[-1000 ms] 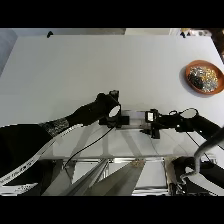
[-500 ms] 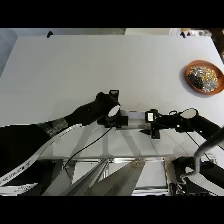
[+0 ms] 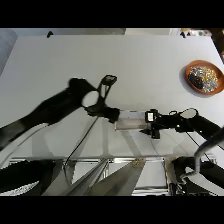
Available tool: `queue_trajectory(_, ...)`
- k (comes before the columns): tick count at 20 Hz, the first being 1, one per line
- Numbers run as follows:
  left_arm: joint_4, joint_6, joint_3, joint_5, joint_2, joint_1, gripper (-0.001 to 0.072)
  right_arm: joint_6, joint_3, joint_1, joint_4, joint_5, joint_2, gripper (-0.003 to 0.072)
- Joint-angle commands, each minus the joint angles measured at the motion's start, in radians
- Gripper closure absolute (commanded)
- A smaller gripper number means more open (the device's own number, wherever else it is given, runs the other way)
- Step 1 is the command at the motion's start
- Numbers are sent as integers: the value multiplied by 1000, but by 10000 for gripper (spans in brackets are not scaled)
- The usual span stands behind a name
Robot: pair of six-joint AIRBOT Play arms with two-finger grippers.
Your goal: Fold the box and place the chain.
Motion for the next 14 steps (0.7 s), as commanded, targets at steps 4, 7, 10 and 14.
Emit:
queue_trajectory(4, -186, 1044, -414, 204, 314, 193, 10, 0, 1, 0, 0, 0, 1, 280)
queue_trajectory(7, -414, 1577, -506, 219, 306, 285, 9, 0, 1, 0, 0, 1, 1, 280)
queue_trajectory(10, -632, 1889, -509, 280, 207, 324, 9, 0, 1, -1, 0, 1, 1, 280)
queue_trajectory(14, -901, 2187, -509, 354, 22, 323, 6, 0, 1, 0, 0, 1, 1, 280)
